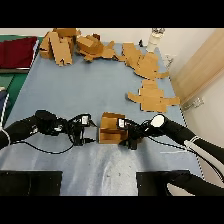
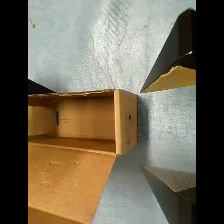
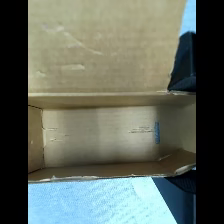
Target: Fold the box.
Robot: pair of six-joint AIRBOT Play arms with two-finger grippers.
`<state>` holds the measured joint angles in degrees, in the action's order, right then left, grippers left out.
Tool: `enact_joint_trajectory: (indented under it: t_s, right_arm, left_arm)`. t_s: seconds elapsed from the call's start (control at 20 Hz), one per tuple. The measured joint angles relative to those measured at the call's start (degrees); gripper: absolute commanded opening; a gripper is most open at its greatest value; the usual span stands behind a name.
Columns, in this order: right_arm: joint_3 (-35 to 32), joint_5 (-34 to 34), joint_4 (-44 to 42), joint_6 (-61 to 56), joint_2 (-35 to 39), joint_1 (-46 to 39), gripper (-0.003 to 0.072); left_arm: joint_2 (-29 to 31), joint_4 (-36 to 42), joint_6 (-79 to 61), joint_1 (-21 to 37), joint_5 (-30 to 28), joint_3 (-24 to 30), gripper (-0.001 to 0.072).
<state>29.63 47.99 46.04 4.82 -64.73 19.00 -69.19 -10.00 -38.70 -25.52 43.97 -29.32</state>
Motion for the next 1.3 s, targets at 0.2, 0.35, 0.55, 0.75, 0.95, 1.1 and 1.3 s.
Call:
enact_joint_trajectory:
  t_s: [0.2, 0.35, 0.55, 0.75, 0.95, 1.1, 1.3]
  right_arm:
    - [0.0, 0.0, 0.0, 0.0, 0.0, 0.0, 0.0510]
    - [0.0, 0.0, 0.0, 0.0, 0.0, 0.0, 0.0509]
    - [0.0, 0.0, 0.0, 0.0, 0.0, 0.0, 0.0510]
    - [0.0, 0.0, 0.0, 0.0, 0.0, 0.0, 0.0509]
    - [0.0, 0.0, 0.0, 0.0, 0.0, 0.0, 0.0510]
    - [0.0, 0.0, 0.0, 0.0, 0.0, 0.0, 0.0510]
    - [0.0, 0.0, 0.0, 0.0, 0.0, 0.0, 0.0510]
  left_arm:
    - [-1.1, 0.9, -0.6, -2.4, -2.3, -0.1, 0.0692]
    - [-1.6, 1.7, -0.7, -3.1, -3.1, -0.4, 0.0692]
    - [-1.8, 2.5, -0.7, -4.6, -3.5, -0.5, 0.0691]
    - [-1.9, 2.7, 0.5, -5.7, -4.9, -0.7, 0.0691]
    - [-1.9, 2.8, 1.3, -7.4, -5.7, -0.7, 0.0691]
    - [-1.9, 2.7, 1.9, -8.2, -6.2, -0.7, 0.0690]
    - [-1.9, 2.6, 2.3, -8.6, -6.4, -0.7, 0.0690]
